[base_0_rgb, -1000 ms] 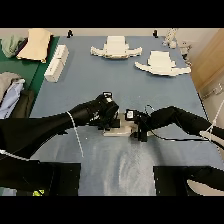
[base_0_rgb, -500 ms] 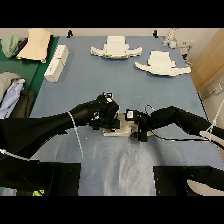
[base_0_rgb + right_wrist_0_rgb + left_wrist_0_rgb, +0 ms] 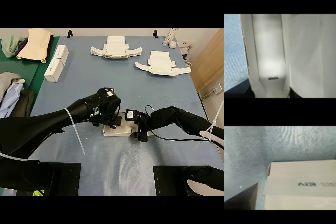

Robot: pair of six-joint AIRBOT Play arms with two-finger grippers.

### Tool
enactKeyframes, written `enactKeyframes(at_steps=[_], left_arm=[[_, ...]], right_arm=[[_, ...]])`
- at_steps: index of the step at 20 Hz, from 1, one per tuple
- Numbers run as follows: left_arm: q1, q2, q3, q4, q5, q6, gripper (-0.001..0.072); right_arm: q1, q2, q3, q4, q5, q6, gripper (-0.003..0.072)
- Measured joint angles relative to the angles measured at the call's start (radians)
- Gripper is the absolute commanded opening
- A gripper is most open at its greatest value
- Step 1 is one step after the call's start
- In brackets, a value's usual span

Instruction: Fold the box.

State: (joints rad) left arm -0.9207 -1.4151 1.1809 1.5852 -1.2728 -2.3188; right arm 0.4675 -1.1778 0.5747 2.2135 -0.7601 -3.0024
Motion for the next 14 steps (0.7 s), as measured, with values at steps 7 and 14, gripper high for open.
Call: enactKeyframes(at_steps=[7, 14], left_arm=[[-0.002, 0.087, 0.103, 0.007, -0.229, 0.121, 0.0016], [-0.008, 0.121, 0.116, -0.026, -0.287, 0.327, 0.0015]], right_arm=[[0.000, 0.000, 0.000, 0.000, 0.000, 0.000, 0.0453], [0.000, 0.000, 0.000, 0.000, 0.000, 0.000, 0.0453]])
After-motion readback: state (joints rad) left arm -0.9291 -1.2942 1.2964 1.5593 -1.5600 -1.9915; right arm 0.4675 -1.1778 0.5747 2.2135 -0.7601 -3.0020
